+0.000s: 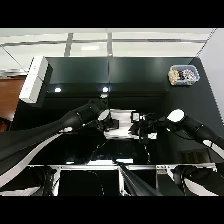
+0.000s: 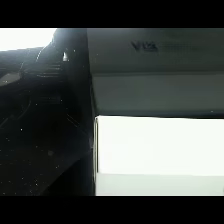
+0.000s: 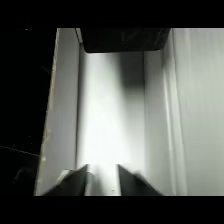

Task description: Fold the box and place the chain.

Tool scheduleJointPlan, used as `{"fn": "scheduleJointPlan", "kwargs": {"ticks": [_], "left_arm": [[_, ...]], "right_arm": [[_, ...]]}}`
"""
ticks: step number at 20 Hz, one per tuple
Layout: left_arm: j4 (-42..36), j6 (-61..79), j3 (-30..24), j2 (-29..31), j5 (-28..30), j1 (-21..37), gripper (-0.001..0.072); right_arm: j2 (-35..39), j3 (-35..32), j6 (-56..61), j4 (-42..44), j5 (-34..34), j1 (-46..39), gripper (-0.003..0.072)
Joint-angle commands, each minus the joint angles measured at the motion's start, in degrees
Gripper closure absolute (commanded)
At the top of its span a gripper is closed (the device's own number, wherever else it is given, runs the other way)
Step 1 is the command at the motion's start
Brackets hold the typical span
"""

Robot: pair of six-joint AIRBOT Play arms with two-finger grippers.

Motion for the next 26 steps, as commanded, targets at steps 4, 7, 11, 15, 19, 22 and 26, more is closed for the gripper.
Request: {"fn": "scheduleJointPlan", "kwargs": {"ticks": [4,7,11,15,19,22,26], "left_arm": [[0.0,0.0,0.0,0.0,0.1,0.0,0.0685],[0.0,0.0,0.0,0.0,0.2,0.1,0.0685],[0.2,0.0,0.0,0.0,0.1,0.8,0.0685],[-0.2,0.0,0.3,0.0,0.0,1.0,0.0685],[-0.2,0.0,0.3,0.0,-0.4,1.0,0.0685],[-0.2,0.0,0.3,0.0,-0.3,1.0,0.0685],[-0.2,0.0,0.3,0.0,-0.3,1.0,0.0685]], "right_arm": [[-0.5,0.0,3.5,-0.3,-0.3,-0.2,0.0222],[-0.3,0.0,6.3,-3.5,1.9,-0.5,0.0668],[3.1,4.1,37.5,-15.3,7.5,-7.3,0.0669],[5.7,8.9,54.9,-19.2,15.9,-26.9,0.0668],[4.1,2.5,75.6,-19.2,12.9,-46.3,0.0669],[1.4,-2.3,73.3,-18.1,17.6,-47.7,0.0668],[-1.1,-4.9,68.0,-13.5,15.3,-34.2,0.0668]]}}
